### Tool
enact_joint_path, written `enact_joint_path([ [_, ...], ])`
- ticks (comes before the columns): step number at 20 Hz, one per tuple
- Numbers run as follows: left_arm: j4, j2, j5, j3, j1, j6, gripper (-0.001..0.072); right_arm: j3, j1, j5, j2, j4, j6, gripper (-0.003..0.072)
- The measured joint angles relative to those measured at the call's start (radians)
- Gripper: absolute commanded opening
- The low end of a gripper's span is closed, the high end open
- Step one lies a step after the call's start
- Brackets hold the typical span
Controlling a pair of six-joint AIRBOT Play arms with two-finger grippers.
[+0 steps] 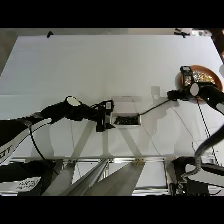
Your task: Fold the box and place the chain.
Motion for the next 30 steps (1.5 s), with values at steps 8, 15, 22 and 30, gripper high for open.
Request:
enact_joint_path([
  [8, 0.000, 0.000, 0.000, 0.000, 0.000, 0.000, 0.0394, 0.000, 0.000, 0.017, -0.004, 0.008, -0.001, 0.0093],
  [15, 0.000, 0.000, 0.000, 0.000, 0.000, 0.000, 0.0394, 0.000, 0.000, 0.072, 0.011, 0.006, -0.010, 0.0013],
  [22, 0.000, 0.000, 0.000, 0.000, 0.000, 0.000, 0.0394, 0.000, 0.024, 0.088, 0.115, 0.013, -0.030, 0.0013],
  [30, 0.000, 0.000, 0.000, 0.000, 0.000, 0.000, 0.0394, 0.000, 0.211, 0.145, 0.416, 0.093, -0.084, 0.0013],
])
